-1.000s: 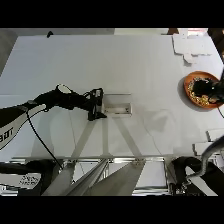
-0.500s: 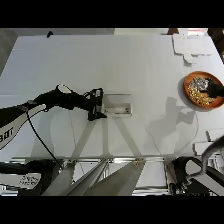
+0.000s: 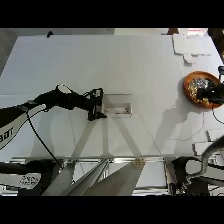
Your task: Fold the box and place the chain.
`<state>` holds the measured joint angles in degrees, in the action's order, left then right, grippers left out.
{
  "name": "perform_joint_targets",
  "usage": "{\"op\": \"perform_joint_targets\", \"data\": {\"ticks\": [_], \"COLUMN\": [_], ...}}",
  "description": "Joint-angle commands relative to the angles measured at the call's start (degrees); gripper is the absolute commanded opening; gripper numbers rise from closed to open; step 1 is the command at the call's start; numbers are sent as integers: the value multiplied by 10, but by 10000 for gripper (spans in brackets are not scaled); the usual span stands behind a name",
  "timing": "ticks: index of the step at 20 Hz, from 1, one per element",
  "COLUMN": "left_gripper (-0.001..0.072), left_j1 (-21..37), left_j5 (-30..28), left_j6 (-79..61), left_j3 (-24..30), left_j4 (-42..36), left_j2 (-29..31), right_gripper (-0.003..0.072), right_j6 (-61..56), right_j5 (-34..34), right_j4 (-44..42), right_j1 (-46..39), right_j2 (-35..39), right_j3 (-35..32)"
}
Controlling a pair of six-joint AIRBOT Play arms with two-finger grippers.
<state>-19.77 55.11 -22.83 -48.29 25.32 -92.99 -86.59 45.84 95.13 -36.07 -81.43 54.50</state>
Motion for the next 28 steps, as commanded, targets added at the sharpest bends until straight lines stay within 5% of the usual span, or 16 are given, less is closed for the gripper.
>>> {"op": "perform_joint_targets", "data": {"ticks": [1,2,3,5,6,13,18,28], "left_gripper": [158,158,158,158,158,158,158,158], "left_j1": [0,0,0,0,0,0,0,0], "left_j5": [0,0,0,0,0,0,0,0], "left_j6": [0,0,0,0,0,0,0,0], "left_j3": [0,0,0,0,0,0,0,0], "left_j4": [0,0,0,0,0,0,0,0], "left_j2": [0,0,0,0,0,0,0,0], "right_gripper": [571,556,463,126,15,17,15,14], "right_j6": [1,1,1,1,1,54,101,99], "right_j5": [-15,-13,-11,-11,-9,8,87,221], "right_j4": [8,5,4,4,4,6,7,-19], "right_j1": [-1,-1,0,-1,-1,21,78,264], "right_j2": [-31,-40,-46,-46,-44,61,162,242], "right_j3": [0,0,0,0,0,0,0,0]}}
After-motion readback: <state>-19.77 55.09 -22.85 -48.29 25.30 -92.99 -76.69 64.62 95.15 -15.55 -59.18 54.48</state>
